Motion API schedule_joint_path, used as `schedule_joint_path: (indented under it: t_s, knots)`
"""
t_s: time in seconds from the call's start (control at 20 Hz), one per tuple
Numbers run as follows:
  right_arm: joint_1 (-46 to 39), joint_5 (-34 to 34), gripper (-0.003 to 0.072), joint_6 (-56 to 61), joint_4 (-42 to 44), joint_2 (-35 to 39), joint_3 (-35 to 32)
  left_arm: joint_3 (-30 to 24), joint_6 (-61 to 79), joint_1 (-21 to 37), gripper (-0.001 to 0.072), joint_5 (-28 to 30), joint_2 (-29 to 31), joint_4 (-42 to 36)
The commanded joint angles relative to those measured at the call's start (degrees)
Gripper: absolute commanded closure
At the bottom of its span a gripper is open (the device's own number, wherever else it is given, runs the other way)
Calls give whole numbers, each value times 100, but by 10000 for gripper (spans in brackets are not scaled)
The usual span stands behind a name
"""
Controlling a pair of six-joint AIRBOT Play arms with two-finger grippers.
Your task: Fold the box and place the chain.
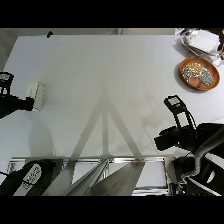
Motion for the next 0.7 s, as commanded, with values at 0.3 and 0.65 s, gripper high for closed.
schedule_joint_path:
  t_s: [0.3, 0.65]
  knots:
    - [2, 2, 629, -7, 28, -2, 4, 4, 31, -457, 13, -407, 168, -9]
    - [2, 2, 629, -7, 28, -2, 4, 2, 31, -457, 13, -304, 168, -46]
